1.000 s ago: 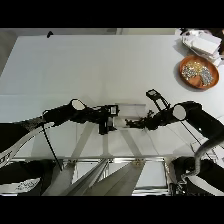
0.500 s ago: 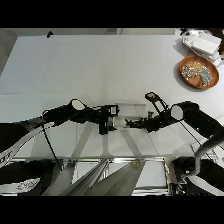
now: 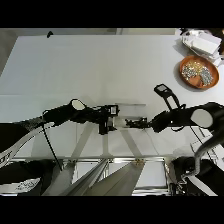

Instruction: Fold the box and place the chain.

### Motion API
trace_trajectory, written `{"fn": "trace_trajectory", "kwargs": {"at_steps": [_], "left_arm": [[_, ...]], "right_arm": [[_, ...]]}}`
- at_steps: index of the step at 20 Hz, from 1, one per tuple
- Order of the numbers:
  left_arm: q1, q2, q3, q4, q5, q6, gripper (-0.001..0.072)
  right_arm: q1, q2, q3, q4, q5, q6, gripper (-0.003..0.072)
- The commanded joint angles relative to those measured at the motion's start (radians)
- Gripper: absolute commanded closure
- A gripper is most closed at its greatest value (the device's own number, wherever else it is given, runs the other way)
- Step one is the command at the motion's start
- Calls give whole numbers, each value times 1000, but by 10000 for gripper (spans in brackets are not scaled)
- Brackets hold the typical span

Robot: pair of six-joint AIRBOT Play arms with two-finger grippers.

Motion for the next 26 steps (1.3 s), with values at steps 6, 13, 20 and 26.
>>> {"fn": "trace_trajectory", "kwargs": {"at_steps": [6, 13, 20, 26], "left_arm": [[1, 1, 0, 0, 0, 0, 233], [1, 1, 0, 0, 0, 0, 233], [1, 1, 0, 0, 0, 0, 233], [1, 1, 0, 0, 0, 0, 233]], "right_arm": [[1, 106, 96, 281, -128, -56, 674], [16, 47, 96, 434, -226, -137, 674], [172, -222, 95, 277, -288, -76, 674], [195, -304, 53, 266, -286, -77, 673]]}}
